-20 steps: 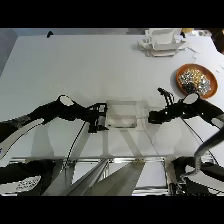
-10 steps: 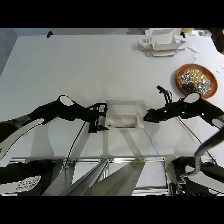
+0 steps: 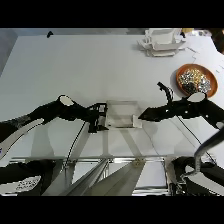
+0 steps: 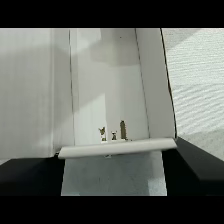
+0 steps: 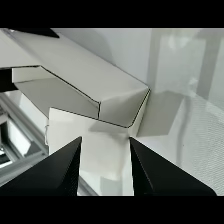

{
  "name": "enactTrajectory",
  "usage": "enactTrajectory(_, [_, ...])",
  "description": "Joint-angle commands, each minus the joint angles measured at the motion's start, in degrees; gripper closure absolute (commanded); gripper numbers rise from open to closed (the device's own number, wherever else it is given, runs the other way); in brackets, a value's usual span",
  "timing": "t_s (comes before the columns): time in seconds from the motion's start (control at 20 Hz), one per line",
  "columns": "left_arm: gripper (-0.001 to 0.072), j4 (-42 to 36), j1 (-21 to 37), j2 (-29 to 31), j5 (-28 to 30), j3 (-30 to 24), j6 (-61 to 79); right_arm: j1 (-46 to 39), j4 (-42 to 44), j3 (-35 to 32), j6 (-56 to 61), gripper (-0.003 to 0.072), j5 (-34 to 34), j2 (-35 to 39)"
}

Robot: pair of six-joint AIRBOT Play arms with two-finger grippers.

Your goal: Fold the box and place the chain.

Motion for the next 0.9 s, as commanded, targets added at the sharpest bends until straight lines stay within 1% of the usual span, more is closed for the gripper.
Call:
enactTrajectory(0.0, [0.0518,0.00,0.04,0.02,0.00,0.04,0.00,1.70,-2.89,-0.02,-0.31,0.0272,-0.02,0.13])
enactTrajectory(0.05, [0.0518,0.00,0.04,0.02,0.00,0.04,0.00,3.21,-4.83,-0.02,0.20,0.0219,-1.25,0.11])
enactTrajectory(0.1, [0.0518,0.00,0.04,0.02,0.00,0.04,0.00,4.70,-6.16,0.00,0.92,0.0213,-2.89,0.11])
enactTrajectory(0.2, [0.0518,0.00,0.04,0.02,0.00,0.04,0.00,7.21,-7.10,0.02,3.37,0.0213,-6.69,0.11])
enactTrajectory(0.45, [0.0518,0.00,0.04,0.02,0.00,0.04,0.00,10.82,-7.21,0.07,8.74,0.0213,-10.23,0.11])
enactTrajectory(0.85, [0.0518,0.00,0.04,0.02,0.02,0.04,0.00,11.43,-7.98,0.85,12.87,0.0214,-10.64,0.13])
